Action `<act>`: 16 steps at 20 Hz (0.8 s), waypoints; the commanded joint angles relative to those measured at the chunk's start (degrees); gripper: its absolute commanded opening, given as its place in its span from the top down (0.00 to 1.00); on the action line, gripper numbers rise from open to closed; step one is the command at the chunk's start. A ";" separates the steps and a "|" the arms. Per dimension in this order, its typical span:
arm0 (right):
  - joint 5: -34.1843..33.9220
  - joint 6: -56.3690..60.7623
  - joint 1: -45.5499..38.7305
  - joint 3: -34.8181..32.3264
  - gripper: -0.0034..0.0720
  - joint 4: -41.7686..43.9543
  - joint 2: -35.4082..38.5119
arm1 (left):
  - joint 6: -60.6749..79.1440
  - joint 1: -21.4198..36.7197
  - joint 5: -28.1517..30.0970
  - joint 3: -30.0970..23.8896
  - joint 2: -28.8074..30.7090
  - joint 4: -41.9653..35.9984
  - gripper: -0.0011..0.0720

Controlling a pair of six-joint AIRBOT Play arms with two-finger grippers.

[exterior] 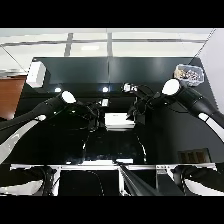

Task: Fold the box and place the chain.

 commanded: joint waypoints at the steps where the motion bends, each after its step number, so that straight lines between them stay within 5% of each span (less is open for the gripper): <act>1: 0.22 0.76 -0.02 0.02 0.67 0.13 0.24 | -0.02 -0.04 -0.09 0.07 -0.04 0.02 0.37; 13: -0.46 1.29 0.04 -0.04 0.67 -1.97 -0.02 | -0.02 -0.04 -0.07 0.07 -0.02 0.02 0.37; 15: -0.46 1.27 0.04 -0.04 0.88 -2.49 -0.02 | -0.02 -0.04 -0.07 0.07 -0.02 0.02 0.37; 16: -0.35 1.27 0.02 -0.04 0.87 -2.54 -0.02 | -0.02 -0.04 -0.07 0.07 -0.02 0.02 0.37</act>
